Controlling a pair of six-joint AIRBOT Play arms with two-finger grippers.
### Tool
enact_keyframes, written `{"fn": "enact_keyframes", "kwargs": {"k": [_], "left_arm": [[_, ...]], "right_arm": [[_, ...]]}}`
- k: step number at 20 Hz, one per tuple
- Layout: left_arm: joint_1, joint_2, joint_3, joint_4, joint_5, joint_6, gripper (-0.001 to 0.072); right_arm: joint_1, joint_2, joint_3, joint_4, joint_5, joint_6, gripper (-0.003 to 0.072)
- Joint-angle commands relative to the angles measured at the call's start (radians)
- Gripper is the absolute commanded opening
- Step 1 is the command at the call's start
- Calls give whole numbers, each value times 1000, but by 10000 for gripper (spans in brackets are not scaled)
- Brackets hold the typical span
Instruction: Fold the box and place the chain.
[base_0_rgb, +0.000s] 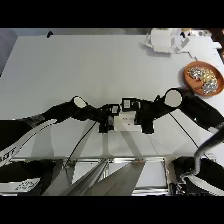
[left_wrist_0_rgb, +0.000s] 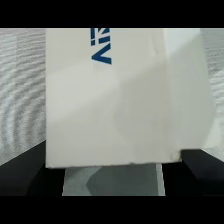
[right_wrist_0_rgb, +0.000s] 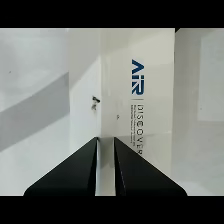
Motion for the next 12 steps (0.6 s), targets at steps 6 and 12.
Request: {"fn": "enact_keyframes", "kwargs": {"k": [6,12], "left_arm": [[1,0,0,2,0,1,144],[1,0,0,2,0,1,144]], "right_arm": [[7,14,0,-10,-21,47,79],[26,14,-2,37,1,41,200]]}}
